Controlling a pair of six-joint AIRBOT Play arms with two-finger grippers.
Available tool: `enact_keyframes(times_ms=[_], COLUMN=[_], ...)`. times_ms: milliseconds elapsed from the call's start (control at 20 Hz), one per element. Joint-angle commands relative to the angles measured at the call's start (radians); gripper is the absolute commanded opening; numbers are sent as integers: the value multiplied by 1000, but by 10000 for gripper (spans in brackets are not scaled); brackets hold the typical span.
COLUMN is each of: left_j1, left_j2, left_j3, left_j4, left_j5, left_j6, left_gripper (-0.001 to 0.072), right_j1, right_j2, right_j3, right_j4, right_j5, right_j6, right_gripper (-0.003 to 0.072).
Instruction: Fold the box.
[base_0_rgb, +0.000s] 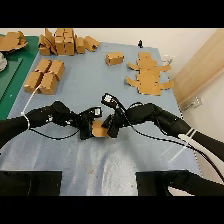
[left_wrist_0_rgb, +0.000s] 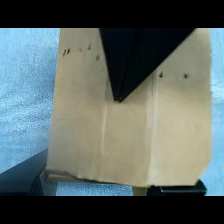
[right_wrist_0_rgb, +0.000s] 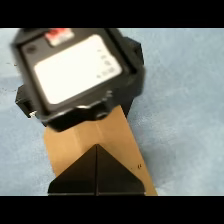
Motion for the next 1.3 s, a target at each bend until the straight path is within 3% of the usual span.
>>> enact_keyframes(times_ms=[0, 100, 150, 400, 450, 500, 550, 900, 1250], left_j1=[0, 0, 0, 0, 0, 0, 0, 0, 0], left_j2=[-1, -1, -1, -1, -1, -1, -1, -1, -1], left_j3=[0, 0, 0, 0, 0, 0, 0, 0, 0], left_j4=[0, 0, 0, 0, 0, 0, 0, 0, 0], left_j5=[1, 1, 1, 1, 1, 1, 1, 1, 1], left_j6=[0, 0, 0, 0, 0, 0, 0, 0, 0], left_gripper=[445, 445, 445, 446, 445, 445, 445, 445, 445], right_j1=[21, 21, 21, 21, 21, 21, 21, 21, 21], right_j2=[71, 86, 85, 75, 75, 75, 75, 36, 36], right_j3=[-15, -14, -15, -15, -15, -15, -15, -15, -15], right_j4=[-53, -53, -53, -54, -54, -56, -61, -159, -166], right_j5=[44, 40, 25, -56, -63, -64, -63, -4, -7], right_j6=[-90, -154, -177, -248, -266, -282, -303, -309, -309], right_gripper=[4, 179, 230, 233, 259, 365, 383, 383, 383])
